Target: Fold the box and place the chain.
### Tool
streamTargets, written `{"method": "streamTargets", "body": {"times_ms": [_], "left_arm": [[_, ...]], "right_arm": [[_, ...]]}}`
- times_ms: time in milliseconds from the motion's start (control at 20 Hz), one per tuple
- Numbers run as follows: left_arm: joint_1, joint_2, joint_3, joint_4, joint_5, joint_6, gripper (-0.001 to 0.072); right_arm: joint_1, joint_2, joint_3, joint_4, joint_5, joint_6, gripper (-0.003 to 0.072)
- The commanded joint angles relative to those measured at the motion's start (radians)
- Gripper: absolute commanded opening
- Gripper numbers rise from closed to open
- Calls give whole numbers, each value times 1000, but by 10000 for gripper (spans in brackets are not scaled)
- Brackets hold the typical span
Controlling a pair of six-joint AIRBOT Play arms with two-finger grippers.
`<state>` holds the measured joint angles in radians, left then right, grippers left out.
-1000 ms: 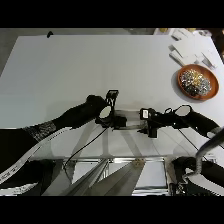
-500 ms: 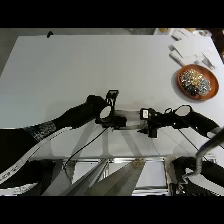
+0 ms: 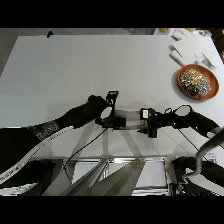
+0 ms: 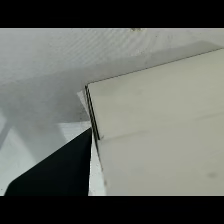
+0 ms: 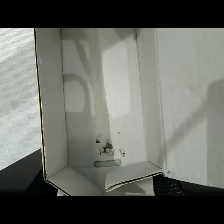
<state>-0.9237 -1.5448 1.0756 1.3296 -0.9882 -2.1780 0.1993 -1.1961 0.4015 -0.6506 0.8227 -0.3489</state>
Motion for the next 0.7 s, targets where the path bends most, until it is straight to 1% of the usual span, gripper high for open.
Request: {"method": "streamTargets", "body": {"times_ms": [0,50,100,400,450,550,650], "left_arm": [[0,-1,1,7,-2,-3,187],[0,-1,1,8,-3,-2,53],[0,-1,1,10,-4,-2,7],[0,-1,1,14,-11,-8,4],[0,-1,1,14,-11,-7,17],[2,0,1,14,-11,-7,111],[10,7,1,13,-15,-6,114]], "right_arm": [[0,-1,0,0,0,0,400],[0,-1,0,0,0,0,400],[0,-1,0,0,0,0,400],[0,-1,0,0,0,0,400],[0,-1,0,0,0,0,400],[0,-1,0,0,0,0,400],[0,-1,0,0,0,0,400]]}}
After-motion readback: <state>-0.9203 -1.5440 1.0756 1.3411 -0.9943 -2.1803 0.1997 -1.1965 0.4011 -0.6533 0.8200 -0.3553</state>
